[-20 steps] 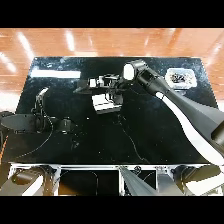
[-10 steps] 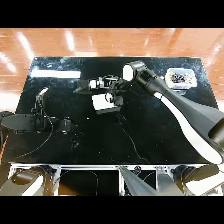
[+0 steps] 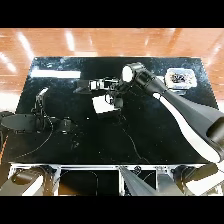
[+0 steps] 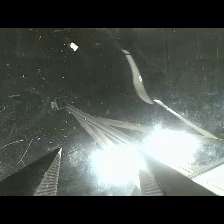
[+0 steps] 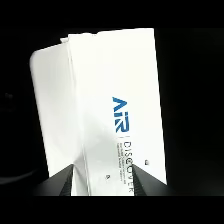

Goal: Fold the box and place the chain.

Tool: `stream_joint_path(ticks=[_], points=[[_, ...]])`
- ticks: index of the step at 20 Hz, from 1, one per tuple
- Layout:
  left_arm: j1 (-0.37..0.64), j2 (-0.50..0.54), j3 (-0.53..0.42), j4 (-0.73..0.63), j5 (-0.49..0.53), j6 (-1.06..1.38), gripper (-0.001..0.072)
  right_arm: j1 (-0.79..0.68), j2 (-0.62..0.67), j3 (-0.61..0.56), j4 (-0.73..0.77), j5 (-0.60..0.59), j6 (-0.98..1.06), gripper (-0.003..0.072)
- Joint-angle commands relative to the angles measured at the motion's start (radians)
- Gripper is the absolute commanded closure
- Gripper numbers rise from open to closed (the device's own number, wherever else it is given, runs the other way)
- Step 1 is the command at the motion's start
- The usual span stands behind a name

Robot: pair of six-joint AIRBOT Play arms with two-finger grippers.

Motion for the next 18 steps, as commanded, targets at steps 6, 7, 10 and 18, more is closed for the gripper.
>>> stream_joint_path(ticks=[6, 7, 10, 18], points=[[0.001, 0.000, 0.000, 0.000, 0.000, 0.000, 0.0143, 0.000, 0.049, 0.010, 0.001, -0.055, 0.005, 0.0153], [0.001, 0.000, 0.000, 0.000, 0.000, 0.000, 0.0143, 0.000, 0.051, 0.010, -0.003, -0.061, 0.005, 0.0154], [0.001, 0.000, 0.000, 0.000, 0.000, 0.000, 0.0143, 0.000, 0.047, 0.010, -0.009, -0.042, 0.008, 0.0153], [0.001, 0.000, 0.000, 0.000, 0.000, 0.000, 0.0144, 0.000, 0.042, 0.007, -0.049, 0.017, 0.068, 0.0025]])
